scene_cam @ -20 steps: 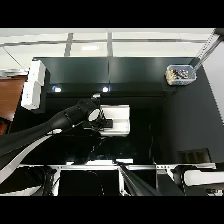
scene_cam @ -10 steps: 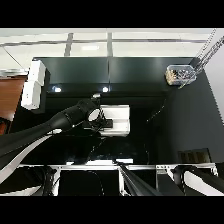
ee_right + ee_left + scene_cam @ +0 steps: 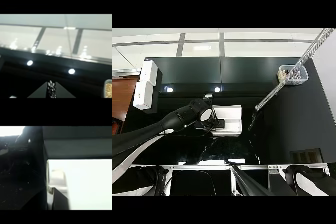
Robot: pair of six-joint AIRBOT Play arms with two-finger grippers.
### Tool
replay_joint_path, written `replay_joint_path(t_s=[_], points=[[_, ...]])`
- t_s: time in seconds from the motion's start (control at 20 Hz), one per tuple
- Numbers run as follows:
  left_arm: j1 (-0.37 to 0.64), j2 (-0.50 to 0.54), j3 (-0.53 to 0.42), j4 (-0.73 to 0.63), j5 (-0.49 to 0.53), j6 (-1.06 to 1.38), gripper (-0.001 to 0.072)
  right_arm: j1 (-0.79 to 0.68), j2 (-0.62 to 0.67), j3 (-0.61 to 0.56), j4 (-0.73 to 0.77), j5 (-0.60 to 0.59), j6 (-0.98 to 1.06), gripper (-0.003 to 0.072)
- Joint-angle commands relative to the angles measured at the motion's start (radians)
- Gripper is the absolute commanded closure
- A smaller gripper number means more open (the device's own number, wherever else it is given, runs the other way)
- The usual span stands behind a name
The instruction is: Fold the box and place the chain.
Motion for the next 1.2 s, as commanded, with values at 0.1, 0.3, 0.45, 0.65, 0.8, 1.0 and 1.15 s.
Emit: replay_joint_path(t_s=[0.1,0.3,0.45,0.65,0.8,1.0,1.15], points=[[0.0,0.0,0.0,0.0,0.0,0.0,0.0679,0.058,0.007,-0.009,0.164,0.16,0.0,0.0677],[0.0,0.0,0.0,0.0,0.0,-0.001,0.0679,0.115,0.007,-0.072,0.256,0.177,0.008,0.0675],[0.0,0.0,0.0,0.0,0.0,-0.001,0.0679,0.193,0.006,-0.141,0.268,0.168,0.008,0.0674],[0.0,0.0,0.0,0.0,0.002,-0.001,0.0679,0.31,0.006,-0.271,0.27,0.101,0.006,0.0673],[0.0,0.0,0.0,0.001,0.003,0.0,0.0679,0.388,0.005,-0.394,0.277,0.011,-0.011,0.0673],[0.0,0.0,0.0,0.0,0.003,-0.001,0.0679,0.443,0.005,-0.56,0.286,-0.11,-0.032,0.0673],[0.0,0.0,0.0,0.001,0.003,-0.001,0.0679,0.446,0.005,-0.707,0.285,-0.149,-0.038,0.0673]])
